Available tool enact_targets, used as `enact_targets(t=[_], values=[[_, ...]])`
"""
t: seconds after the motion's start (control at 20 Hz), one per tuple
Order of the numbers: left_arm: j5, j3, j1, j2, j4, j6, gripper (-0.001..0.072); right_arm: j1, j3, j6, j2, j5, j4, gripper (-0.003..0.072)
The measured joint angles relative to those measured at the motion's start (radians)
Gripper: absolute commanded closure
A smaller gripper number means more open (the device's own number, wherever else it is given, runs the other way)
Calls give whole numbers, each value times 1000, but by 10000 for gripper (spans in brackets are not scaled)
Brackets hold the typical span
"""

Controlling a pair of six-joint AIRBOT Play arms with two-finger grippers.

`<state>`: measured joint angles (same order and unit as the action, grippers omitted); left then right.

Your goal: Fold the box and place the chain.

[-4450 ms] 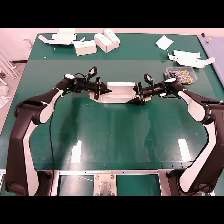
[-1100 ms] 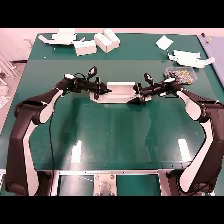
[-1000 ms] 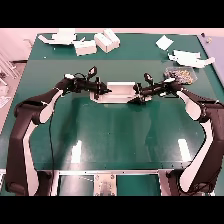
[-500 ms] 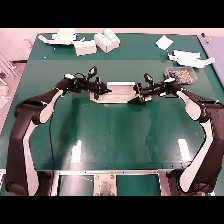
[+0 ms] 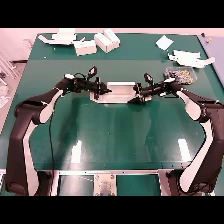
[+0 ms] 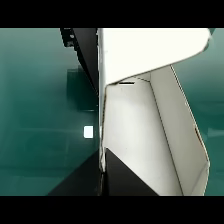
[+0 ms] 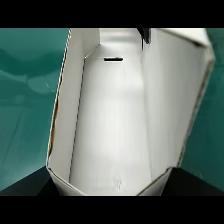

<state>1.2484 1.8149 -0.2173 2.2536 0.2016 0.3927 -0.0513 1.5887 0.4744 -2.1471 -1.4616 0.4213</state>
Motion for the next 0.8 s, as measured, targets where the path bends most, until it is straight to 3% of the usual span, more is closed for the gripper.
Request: enact_targets(t=[0.65,0.7,0.75,0.8], values=[[0,0,0,0,0,0,683,0,-1,-1,0,-5,1,99],[2,0,0,0,0,1,458,0,-1,-1,0,-5,1,99],[-13,-1,-1,2,35,2,396,0,-1,-1,0,-7,2,99],[-6,-3,0,8,30,0,396,0,-1,-1,0,-10,3,99]])
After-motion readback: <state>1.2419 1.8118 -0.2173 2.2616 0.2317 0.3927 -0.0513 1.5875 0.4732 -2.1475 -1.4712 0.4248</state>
